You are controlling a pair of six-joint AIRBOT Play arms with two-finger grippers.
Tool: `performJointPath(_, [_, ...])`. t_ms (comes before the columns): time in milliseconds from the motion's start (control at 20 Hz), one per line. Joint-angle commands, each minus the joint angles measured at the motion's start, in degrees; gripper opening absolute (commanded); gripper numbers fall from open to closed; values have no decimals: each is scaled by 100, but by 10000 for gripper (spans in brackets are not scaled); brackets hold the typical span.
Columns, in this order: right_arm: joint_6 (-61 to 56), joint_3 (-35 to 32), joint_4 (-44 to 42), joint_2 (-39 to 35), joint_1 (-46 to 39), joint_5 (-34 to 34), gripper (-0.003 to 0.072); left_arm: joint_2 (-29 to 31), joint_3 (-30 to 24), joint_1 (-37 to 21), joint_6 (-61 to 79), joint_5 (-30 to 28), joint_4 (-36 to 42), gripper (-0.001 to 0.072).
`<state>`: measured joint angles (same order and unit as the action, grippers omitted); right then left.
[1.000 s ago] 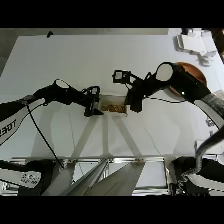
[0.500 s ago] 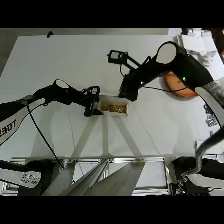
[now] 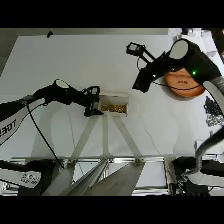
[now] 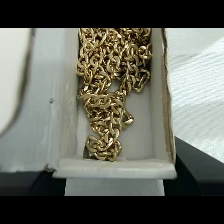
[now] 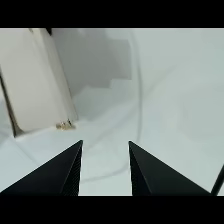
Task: Fold the box and place the chain.
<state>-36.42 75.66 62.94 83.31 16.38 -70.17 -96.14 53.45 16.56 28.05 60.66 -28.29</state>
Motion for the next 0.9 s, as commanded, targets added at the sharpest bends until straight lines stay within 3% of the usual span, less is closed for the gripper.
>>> performJointPath(0, [1003,-741,-35,4,-212,114,292,2,-2,-2,0,-2,-2,318])
performJointPath(200, [2804,-1364,-647,157,13,542,298,2,-2,-2,0,-2,0,318])
performJointPath(550, [3088,-1377,-1209,640,332,994,294,2,-2,-2,0,0,0,318])
performJointPath(600, [3071,-1377,-1189,667,330,968,258,2,-2,-2,0,-2,0,318])
performJointPath(650, [3025,-1377,-1150,664,330,955,111,2,-2,-2,0,-2,-2,318])
performJointPath(700, [2997,-1377,-1086,658,330,938,13,2,-2,-2,0,-2,0,318])
performJointPath(850, [2179,-1375,-476,560,330,935,13,2,-2,-2,0,-2,-2,318])
